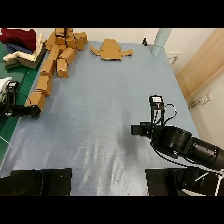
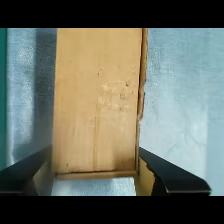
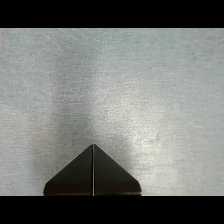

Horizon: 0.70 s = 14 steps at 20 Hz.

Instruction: Fold the box.

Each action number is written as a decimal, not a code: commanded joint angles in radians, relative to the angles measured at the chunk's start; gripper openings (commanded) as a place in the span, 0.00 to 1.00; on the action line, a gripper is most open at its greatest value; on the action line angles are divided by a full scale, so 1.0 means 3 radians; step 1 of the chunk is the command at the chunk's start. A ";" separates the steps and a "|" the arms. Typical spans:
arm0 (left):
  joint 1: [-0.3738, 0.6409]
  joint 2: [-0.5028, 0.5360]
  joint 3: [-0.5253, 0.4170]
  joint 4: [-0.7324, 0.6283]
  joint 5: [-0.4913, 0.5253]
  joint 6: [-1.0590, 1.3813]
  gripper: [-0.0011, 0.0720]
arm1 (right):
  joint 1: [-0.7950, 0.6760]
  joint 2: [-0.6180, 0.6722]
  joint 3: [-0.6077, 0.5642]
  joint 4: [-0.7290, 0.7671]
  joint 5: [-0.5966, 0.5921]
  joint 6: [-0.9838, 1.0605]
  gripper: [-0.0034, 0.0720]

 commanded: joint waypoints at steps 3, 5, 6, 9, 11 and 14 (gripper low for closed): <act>0.0107 0.0319 0.0193 0.0815 -0.0685 -0.0459 0.97 | 0.0000 0.0000 0.0001 0.0095 0.0001 -0.0001 0.05; 0.0140 0.0491 0.0340 0.1193 -0.1100 -0.0591 0.97 | 0.0000 0.0000 0.0001 0.0186 0.0001 -0.0013 0.05; 0.0139 0.0580 0.0409 0.1294 -0.1322 -0.0635 0.97 | 0.0000 0.0000 0.0001 0.0245 0.0001 -0.0015 0.05; 0.0083 0.0799 0.0549 0.1225 -0.1788 -0.0778 0.83 | 0.0000 0.0000 0.0001 0.0317 0.0001 -0.0055 0.05; -0.0053 0.0944 0.0584 0.1198 -0.1962 -0.0870 0.31 | -0.0032 0.0000 0.0001 0.0333 0.0001 -0.0172 0.05; -0.0413 0.1123 0.0605 0.1197 -0.1956 -0.1090 0.03 | -0.0280 -0.0015 0.0019 0.0566 0.0005 -0.0556 0.05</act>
